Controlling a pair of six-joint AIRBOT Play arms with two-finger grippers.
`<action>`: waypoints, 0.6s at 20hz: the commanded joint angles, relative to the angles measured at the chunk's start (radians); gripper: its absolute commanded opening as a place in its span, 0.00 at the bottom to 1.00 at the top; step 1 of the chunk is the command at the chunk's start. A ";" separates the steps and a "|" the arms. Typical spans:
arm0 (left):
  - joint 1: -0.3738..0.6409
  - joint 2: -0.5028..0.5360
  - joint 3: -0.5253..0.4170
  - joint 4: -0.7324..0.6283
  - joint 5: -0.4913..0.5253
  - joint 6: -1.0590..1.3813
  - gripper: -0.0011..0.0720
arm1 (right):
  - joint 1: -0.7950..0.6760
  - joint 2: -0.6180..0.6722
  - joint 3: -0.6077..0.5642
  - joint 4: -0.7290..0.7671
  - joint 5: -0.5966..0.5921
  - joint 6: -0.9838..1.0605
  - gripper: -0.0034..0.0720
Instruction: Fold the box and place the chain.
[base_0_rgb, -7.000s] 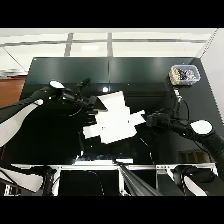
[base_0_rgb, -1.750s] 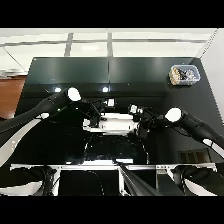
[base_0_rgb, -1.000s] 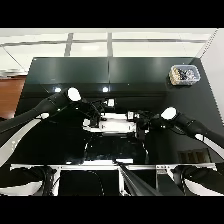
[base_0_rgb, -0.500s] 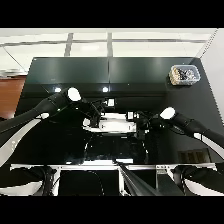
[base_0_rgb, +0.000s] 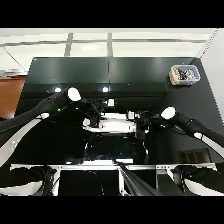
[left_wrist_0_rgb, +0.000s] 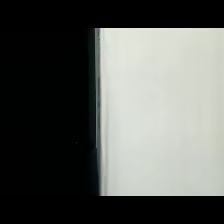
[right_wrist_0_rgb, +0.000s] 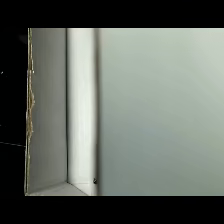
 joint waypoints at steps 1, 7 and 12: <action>0.000 -0.001 0.000 0.000 0.001 0.000 0.05 | 0.000 0.000 0.001 -0.004 0.002 0.003 0.92; 0.000 0.000 0.000 0.001 0.000 0.000 0.07 | 0.000 0.000 0.001 -0.005 0.002 0.003 0.68; 0.042 0.060 0.000 0.134 -0.016 -0.295 0.84 | 0.000 0.000 0.001 -0.005 0.002 0.003 0.67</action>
